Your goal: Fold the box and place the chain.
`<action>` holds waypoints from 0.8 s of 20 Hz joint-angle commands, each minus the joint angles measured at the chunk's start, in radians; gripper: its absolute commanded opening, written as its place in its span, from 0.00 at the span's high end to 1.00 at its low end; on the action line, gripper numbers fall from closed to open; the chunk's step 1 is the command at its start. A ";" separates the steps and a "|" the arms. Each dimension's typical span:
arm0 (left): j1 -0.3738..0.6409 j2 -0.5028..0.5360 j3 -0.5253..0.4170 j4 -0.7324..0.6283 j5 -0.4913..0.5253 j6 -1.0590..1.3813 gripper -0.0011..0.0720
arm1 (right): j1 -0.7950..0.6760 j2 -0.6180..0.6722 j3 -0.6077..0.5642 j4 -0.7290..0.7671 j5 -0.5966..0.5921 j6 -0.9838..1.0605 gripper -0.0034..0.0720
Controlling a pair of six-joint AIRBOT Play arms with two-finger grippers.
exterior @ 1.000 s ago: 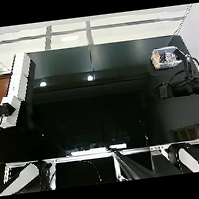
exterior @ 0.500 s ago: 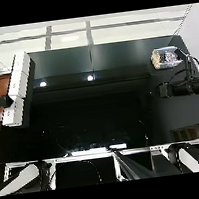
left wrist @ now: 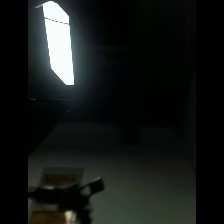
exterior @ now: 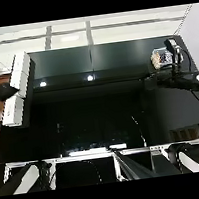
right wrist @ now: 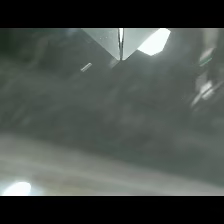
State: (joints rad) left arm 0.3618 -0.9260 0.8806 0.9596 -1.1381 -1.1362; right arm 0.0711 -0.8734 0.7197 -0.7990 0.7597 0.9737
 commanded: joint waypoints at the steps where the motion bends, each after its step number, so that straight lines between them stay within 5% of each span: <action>1: -0.182 0.221 -0.288 -0.058 0.225 0.134 0.95 | 0.051 -0.023 -0.011 -0.188 -0.217 -0.015 0.94; 5: -0.269 0.394 -0.499 -0.027 0.442 0.166 0.95 | 0.039 -0.057 -0.042 -0.275 -0.179 0.013 0.94; 16: -0.269 0.423 -0.503 -0.029 0.438 0.165 0.95 | 0.039 -0.057 -0.042 -0.275 -0.164 0.013 0.94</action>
State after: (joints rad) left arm 0.0944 -0.5068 0.3820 0.9298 -0.7067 -0.9745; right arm 0.1093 -0.9302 0.6781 -1.0710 0.5957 0.9859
